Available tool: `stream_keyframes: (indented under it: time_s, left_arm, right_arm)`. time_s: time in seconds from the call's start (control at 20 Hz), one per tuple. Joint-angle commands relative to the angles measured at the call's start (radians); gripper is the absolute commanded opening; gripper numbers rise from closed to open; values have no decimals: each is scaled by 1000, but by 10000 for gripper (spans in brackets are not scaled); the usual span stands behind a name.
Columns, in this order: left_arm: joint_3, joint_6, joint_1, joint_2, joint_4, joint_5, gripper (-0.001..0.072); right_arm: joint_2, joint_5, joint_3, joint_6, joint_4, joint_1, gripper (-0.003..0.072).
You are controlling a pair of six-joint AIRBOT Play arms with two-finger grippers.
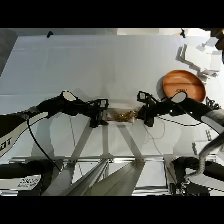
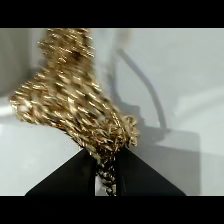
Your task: Fold the box and place the chain.
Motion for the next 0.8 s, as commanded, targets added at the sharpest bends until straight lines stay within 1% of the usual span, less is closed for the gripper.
stream_keyframes:
  time_s: [0.0, 0.1, 0.2, 0.35, 0.5, 0.6, 0.75]
  left_arm:
    - [0, 1, -1, -1, 0, 0, 345]
    - [0, 1, -1, -1, 0, 0, 345]
    - [0, 1, -1, -1, 0, 0, 345]
    - [0, 1, -1, -1, 0, 0, 345]
    - [0, 1, -1, -1, 0, 0, 345]
    - [0, 1, -1, -1, 0, 0, 345]
    - [0, 1, -1, -1, 0, 0, 345]
  right_arm:
    - [92, 50, 0, 173, -51, 1, 8]
    - [168, 91, 0, 252, -51, 1, 8]
    - [251, 108, 0, 315, -52, 19, 8]
    - [364, 85, 4, 416, -51, 79, 8]
    - [407, 50, 32, 536, -48, 142, 8]
    - [406, 3, 57, 572, -16, 181, 8]
    - [406, -137, 71, 575, 100, 217, 8]
